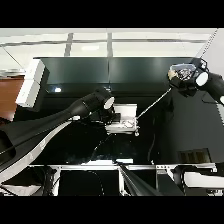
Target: Fold the box and place the chain.
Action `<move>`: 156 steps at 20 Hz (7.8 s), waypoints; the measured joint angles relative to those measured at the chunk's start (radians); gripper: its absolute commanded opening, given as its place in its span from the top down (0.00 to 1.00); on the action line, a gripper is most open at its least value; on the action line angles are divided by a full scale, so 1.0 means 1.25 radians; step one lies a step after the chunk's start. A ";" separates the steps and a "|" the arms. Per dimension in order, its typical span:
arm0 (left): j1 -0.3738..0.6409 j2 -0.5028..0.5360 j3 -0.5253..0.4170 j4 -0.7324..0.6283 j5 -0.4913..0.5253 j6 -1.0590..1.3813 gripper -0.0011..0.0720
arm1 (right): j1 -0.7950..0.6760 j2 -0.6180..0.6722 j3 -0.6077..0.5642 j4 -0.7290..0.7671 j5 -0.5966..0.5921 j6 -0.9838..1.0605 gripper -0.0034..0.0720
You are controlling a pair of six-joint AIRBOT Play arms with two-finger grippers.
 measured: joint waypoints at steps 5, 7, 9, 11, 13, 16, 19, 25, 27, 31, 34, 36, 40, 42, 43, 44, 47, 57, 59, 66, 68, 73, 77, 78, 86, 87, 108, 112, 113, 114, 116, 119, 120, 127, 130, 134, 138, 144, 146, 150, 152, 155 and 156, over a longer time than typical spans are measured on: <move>0.000 0.000 0.000 0.000 -0.001 0.000 0.95 | -0.006 -0.138 0.142 0.002 0.045 0.008 0.82; 0.000 0.000 0.000 0.000 -0.001 0.000 0.95 | -0.009 -0.157 0.165 0.006 0.064 0.002 0.92; 0.000 0.000 0.000 0.000 -0.002 0.000 0.95 | -0.013 -0.162 0.185 0.006 0.105 -0.029 0.92; 0.000 0.000 0.000 0.000 -0.004 0.000 0.95 | -0.013 -0.141 0.196 0.009 0.161 -0.092 0.92; 0.000 0.000 0.000 0.000 -0.004 0.000 0.95 | -0.013 -0.090 0.202 0.024 0.242 -0.180 0.92; 0.000 0.000 0.000 0.000 -0.005 0.000 0.95 | -0.011 0.056 0.185 0.103 0.368 -0.313 0.92; 0.000 0.000 0.000 0.000 -0.005 0.000 0.95 | -0.011 0.258 0.133 0.181 0.426 -0.381 0.92; 0.000 0.000 0.000 0.000 -0.005 0.000 0.95 | -0.011 0.571 0.091 0.353 0.446 -0.423 0.92; 0.000 0.000 0.000 0.000 -0.005 0.000 0.95 | -0.010 0.612 0.087 0.419 0.451 -0.427 0.92; 0.000 0.000 0.000 0.000 -0.005 0.000 0.95 | 0.016 0.645 0.084 0.504 0.459 -0.430 0.92; 0.000 0.000 0.000 0.000 -0.005 0.000 0.95 | 0.064 0.653 0.068 0.532 0.459 -0.431 0.92; 0.000 0.000 0.000 0.000 -0.004 0.000 0.95 | 0.104 0.655 0.031 0.539 0.447 -0.423 0.92; 0.000 0.000 0.000 0.000 -0.004 0.000 0.95 | 0.207 0.654 -0.101 0.565 0.370 -0.396 0.92; 0.000 0.000 0.000 0.000 -0.004 0.000 0.95 | 0.261 0.647 -0.175 0.592 0.315 -0.388 0.92; 0.000 0.000 0.000 0.000 -0.004 0.000 0.95 | 0.286 0.640 -0.205 0.604 0.286 -0.387 0.92; 0.000 0.000 0.000 0.000 -0.004 0.000 0.95 | 0.310 0.630 -0.236 0.612 0.264 -0.384 0.92; 0.000 0.000 0.000 0.000 -0.004 0.000 0.95 | 0.362 0.590 -0.298 0.626 0.201 -0.381 0.92; 0.000 0.000 0.000 0.000 -0.004 0.000 0.95 | 0.251 0.511 -0.343 0.596 0.092 -0.376 0.51; 0.000 0.000 0.000 0.000 -0.004 0.000 0.95 | 0.157 0.506 -0.344 0.499 0.071 -0.367 0.51; 0.000 0.000 0.000 0.000 -0.004 0.000 0.95 | -0.058 0.354 -0.313 0.183 -0.052 -0.251 0.00; 0.000 0.000 0.000 0.000 -0.004 0.000 0.95 | -0.073 0.265 -0.253 0.163 -0.065 -0.245 0.00; 0.000 0.000 0.000 0.000 -0.005 0.000 0.95 | -0.081 -0.005 0.007 0.172 0.012 -0.242 0.00; 0.000 0.000 0.000 0.000 -0.005 0.000 0.95 | -0.075 -0.156 0.154 0.206 0.071 -0.244 0.17; 0.000 0.000 0.000 0.000 -0.005 0.000 0.95 | -0.074 -0.178 0.175 0.216 0.077 -0.246 0.61; 0.000 0.000 0.000 0.000 -0.005 0.000 0.95 | -0.073 -0.183 0.220 0.233 0.248 -0.362 0.92; 0.000 0.000 0.000 0.000 -0.005 0.000 0.95 | -0.072 -0.159 0.218 0.234 0.282 -0.384 0.92; 0.000 0.000 0.000 0.000 -0.003 0.000 0.95 | -0.029 0.638 0.045 0.615 0.371 -0.522 0.92; 0.000 0.000 0.000 0.000 -0.001 0.000 0.95 | 0.038 0.644 0.040 0.627 0.382 -0.522 0.92; 0.000 0.000 0.000 0.000 -0.001 0.000 0.95 | 0.054 0.645 0.035 0.625 0.384 -0.522 0.92; 0.000 0.000 0.000 0.000 -0.001 0.000 0.95 | 0.070 0.645 0.028 0.624 0.385 -0.522 0.92; 0.000 0.000 0.000 0.000 -0.001 0.000 0.95 | 0.100 0.646 0.006 0.622 0.387 -0.518 0.92; 0.000 0.000 0.000 0.000 -0.001 0.000 0.95 | 0.131 0.646 -0.026 0.619 0.388 -0.506 0.92; 0.000 0.000 0.000 0.000 -0.001 0.000 0.95 | 0.136 0.645 -0.032 0.619 0.387 -0.503 0.92; 0.000 0.000 0.000 0.000 -0.002 0.000 0.95 | 0.168 0.612 -0.073 0.616 0.376 -0.496 0.92; 0.000 0.000 0.000 0.000 -0.002 0.000 0.95 | 0.206 0.580 -0.103 0.616 0.345 -0.495 0.92; 0.000 0.000 0.000 0.000 -0.002 0.000 0.95 | 0.283 0.529 -0.120 0.604 0.298 -0.495 0.92; 0.000 0.000 0.000 0.000 -0.002 0.000 0.95 | 0.324 0.500 -0.133 0.556 0.271 -0.492 0.92; 0.000 0.000 0.000 0.000 -0.002 0.000 0.95 | 0.349 0.480 -0.216 0.538 0.244 -0.470 0.92; 0.000 0.000 0.000 0.000 -0.001 0.000 0.95 | 0.363 0.466 -0.240 0.540 0.226 -0.467 0.92; 0.000 0.000 0.000 0.000 -0.001 0.000 0.95 | 0.381 0.449 -0.260 0.544 0.201 -0.464 0.86; 0.000 0.000 0.000 0.000 -0.001 0.000 0.95 | 0.383 0.446 -0.263 0.545 0.197 -0.462 0.46; 0.000 0.000 0.000 0.000 -0.001 0.000 0.95 | 0.359 0.447 -0.266 0.544 0.225 -0.465 0.46; 0.000 0.000 0.000 0.000 -0.001 0.000 0.95 | 0.340 0.452 -0.266 0.533 0.242 -0.468 0.46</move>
